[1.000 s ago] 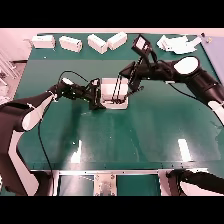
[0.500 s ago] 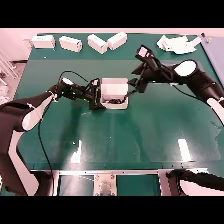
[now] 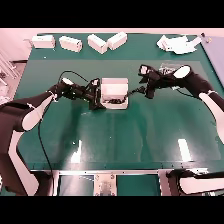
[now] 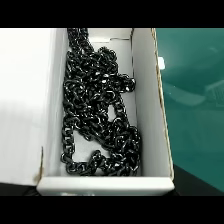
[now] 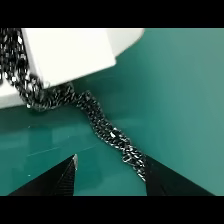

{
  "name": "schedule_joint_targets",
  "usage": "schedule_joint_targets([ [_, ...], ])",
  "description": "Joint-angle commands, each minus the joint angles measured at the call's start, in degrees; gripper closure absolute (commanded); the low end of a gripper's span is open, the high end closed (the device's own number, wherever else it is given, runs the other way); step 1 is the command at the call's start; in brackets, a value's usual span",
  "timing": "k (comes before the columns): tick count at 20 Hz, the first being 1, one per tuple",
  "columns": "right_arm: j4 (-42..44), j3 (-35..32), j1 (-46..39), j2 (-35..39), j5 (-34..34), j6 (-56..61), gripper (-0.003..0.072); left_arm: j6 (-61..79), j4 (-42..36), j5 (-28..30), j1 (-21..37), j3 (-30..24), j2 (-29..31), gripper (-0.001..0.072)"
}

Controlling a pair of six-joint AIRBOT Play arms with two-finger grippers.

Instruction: Fold the box and place the chain.

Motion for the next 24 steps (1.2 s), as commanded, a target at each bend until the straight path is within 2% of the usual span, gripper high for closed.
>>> schedule_joint_targets([
  [1,-0.07,2.86,-0.26,-6.88,0.46,-5.44,0.0205,0.0,0.02,0.0,0.04,0.04,0.04,0.0083],
  [10,-0.11,16.04,-0.26,-16.9,7.67,-5.53,0.0205,0.02,0.02,0.02,0.07,0.04,0.04,0.0083],
  [13,-0.52,16.87,-0.26,-18.27,9.25,-5.53,0.0228,0.02,0.02,0.02,0.04,0.04,0.04,0.0083],
  [15,-0.7,16.87,-0.26,-18.71,9.44,-5.53,0.0268,0.02,0.02,0.02,0.07,0.04,0.04,0.0083],
  [18,-0.7,16.85,-0.26,-18.97,10.99,-5.49,0.027,0.02,0.04,0.02,0.04,0.04,0.04,0.0083],
  [22,-0.7,16.85,-0.26,-19.54,10.99,-5.27,0.0323,0.0,0.02,0.02,0.07,0.04,0.04,0.0083],
  [24,-0.74,16.87,-0.26,-19.93,10.99,-5.05,0.0418,0.0,0.02,0.02,0.04,0.04,0.04,0.0083],
])
